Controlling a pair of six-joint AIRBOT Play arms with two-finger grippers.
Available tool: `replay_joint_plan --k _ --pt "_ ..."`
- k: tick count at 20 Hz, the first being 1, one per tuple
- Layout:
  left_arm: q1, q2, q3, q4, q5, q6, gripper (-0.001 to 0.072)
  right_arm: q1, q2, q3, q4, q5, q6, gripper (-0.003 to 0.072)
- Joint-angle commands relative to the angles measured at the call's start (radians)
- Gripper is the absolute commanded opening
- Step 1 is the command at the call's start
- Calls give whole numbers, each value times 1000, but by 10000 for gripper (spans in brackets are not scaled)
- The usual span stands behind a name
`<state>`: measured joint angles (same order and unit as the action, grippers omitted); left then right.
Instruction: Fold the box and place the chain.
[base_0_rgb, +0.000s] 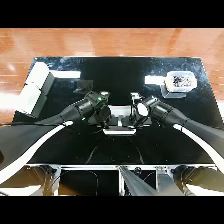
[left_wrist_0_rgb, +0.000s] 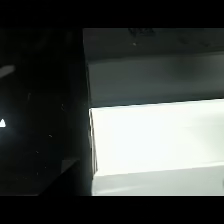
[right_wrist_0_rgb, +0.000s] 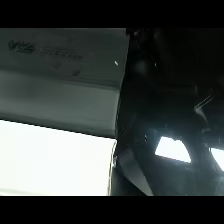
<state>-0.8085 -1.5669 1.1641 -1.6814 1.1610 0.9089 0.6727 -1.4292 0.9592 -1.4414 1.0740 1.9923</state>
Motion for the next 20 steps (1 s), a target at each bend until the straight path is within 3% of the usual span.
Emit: replay_joint_plan --k 1,3,4,5,6,10,15,20 --pt "-3 0 1 -4 11 2 19 -3 3 21 1 18 -34 15" --pt "-3 0 1 -3 5 2 18 -18 3 21 4 43 -34 16" --pt "-3 0 1 -3 4 2 19 -25 3 21 8 49 -34 73" --pt "-3 0 1 -3 4 2 19 -29 3 21 16 53 -34 331" --pt "-3 0 1 -3 4 2 18 -31 3 21 16 63 -36 464" --pt "-3 0 1 -3 5 2 18 -31 51 21 5 85 -122 464" --pt "-2 0 1 -3 -7 2 18 -42 299 17 -122 193 -186 464" --pt "-3 0 1 -3 -19 -1 18 -153 506 -81 -114 251 -185 464"
